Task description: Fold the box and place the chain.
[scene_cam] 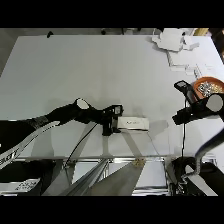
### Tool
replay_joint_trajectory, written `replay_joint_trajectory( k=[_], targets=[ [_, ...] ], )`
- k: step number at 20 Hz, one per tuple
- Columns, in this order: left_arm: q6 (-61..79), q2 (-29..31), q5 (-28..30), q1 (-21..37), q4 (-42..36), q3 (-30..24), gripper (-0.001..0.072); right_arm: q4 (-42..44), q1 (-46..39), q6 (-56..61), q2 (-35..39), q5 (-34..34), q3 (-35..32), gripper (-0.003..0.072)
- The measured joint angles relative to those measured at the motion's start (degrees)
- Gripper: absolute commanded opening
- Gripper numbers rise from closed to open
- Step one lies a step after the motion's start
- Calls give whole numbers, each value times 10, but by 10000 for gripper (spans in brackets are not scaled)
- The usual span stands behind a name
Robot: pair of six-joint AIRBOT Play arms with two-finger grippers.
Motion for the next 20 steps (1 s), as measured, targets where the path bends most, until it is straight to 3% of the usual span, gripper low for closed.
replay_joint_trajectory(
  k=[7,12,15,20],
  targets=[
    [-2,3,-5,2,-5,0,210,-1,-2,6,0,2,0,21],
    [-29,51,-7,25,1,0,210,-1,-2,6,0,2,0,21],
    [-90,105,1,64,24,0,209,-1,-2,6,0,3,0,21],
    [-284,204,34,171,162,0,210,-1,-2,6,0,3,0,21]
  ],
)
